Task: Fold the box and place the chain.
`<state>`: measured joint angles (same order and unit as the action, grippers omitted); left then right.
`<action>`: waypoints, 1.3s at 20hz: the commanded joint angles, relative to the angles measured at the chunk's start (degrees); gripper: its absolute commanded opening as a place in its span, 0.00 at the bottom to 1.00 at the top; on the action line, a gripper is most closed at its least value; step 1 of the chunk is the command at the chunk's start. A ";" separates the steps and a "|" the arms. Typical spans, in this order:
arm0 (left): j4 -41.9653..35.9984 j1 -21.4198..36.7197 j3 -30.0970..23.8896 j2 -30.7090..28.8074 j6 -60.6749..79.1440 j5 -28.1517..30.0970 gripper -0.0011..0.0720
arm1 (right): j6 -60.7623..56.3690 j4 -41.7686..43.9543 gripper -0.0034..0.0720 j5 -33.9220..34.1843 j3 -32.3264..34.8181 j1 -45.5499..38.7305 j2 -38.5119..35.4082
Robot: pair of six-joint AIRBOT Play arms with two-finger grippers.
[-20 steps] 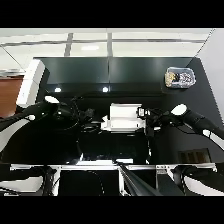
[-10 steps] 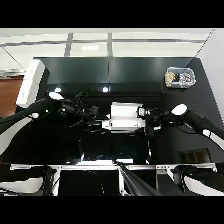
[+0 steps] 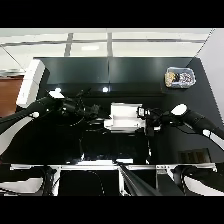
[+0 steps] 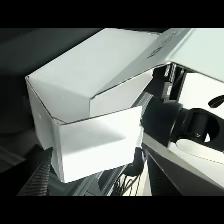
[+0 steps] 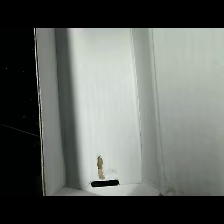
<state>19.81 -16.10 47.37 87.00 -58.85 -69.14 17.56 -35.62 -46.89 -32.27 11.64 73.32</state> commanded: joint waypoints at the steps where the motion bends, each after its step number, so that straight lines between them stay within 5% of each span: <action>1: 3.17 0.24 0.04 0.00 -0.04 0.13 0.99 | -0.02 0.00 0.39 -0.02 0.02 0.00 0.00; 7: 3.93 0.81 0.04 0.00 -0.07 0.02 0.92 | -0.02 0.00 0.39 -0.02 0.02 0.00 0.00; 20: -1.03 0.83 0.04 0.00 4.55 -2.03 0.98 | -0.02 0.00 0.39 -0.02 0.02 0.00 0.00; 26: -0.98 0.81 0.04 0.00 4.44 -1.66 0.92 | -0.02 0.00 0.39 -0.02 0.02 0.00 0.00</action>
<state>19.27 -15.33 47.37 87.00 -54.76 -70.96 17.56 -35.64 -46.89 -32.27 11.64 73.32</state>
